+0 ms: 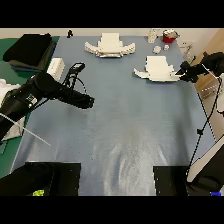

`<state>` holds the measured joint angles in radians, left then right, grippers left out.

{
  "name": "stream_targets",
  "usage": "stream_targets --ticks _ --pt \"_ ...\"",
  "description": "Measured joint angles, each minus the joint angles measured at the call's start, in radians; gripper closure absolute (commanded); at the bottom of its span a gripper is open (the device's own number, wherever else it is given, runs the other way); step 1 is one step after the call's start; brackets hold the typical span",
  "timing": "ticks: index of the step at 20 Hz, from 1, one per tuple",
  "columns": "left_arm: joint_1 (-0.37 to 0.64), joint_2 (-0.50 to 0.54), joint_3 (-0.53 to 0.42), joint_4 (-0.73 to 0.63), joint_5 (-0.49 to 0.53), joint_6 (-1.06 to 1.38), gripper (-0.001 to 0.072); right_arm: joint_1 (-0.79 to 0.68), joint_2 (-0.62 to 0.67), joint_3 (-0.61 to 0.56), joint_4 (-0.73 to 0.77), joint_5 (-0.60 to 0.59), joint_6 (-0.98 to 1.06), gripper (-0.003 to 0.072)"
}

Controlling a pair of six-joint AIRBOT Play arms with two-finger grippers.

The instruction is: Fold the box.

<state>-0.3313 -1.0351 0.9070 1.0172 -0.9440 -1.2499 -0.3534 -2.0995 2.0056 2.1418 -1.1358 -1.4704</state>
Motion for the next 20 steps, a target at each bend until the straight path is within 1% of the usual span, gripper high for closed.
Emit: stream_targets --ticks 1,2,3,8,11,13,16,20 --pt "0.0 0.0 0.0 0.0 0.0 0.0 0.0697 0.002 -0.01 0.011 0.01 -0.018 -0.002 0.0539" --pt "0.0 0.0 0.0 0.0 0.0 0.0 0.0698 0.003 -0.018 0.019 0.017 -0.037 -0.002 0.0568" --pt "0.0 0.0 0.0 0.001 0.0 0.0 0.0698 0.005 -0.023 0.025 0.026 -0.055 -0.003 0.0683" --pt "0.0 0.0 0.0 0.0 -0.001 0.0 0.0697 0.017 -0.021 0.033 0.064 -0.195 -0.022 0.0685" --pt "0.0 0.0 0.0 0.0 0.0 0.0 0.0697 0.05 0.034 -0.019 0.082 -0.25 -0.047 0.0686" --pt "0.0 0.0 0.0 0.0 0.0 0.0 0.0698 0.084 0.094 -0.09 0.085 -0.271 -0.066 0.0686" --pt "0.0 0.0 0.0 0.0 0.0 0.0 0.0698 0.146 0.207 -0.243 0.072 -0.29 -0.085 0.0687" --pt "0.0 0.0 0.0 0.0 0.0 0.0 0.0698 0.238 0.413 -0.548 0.033 -0.293 -0.098 0.0687"
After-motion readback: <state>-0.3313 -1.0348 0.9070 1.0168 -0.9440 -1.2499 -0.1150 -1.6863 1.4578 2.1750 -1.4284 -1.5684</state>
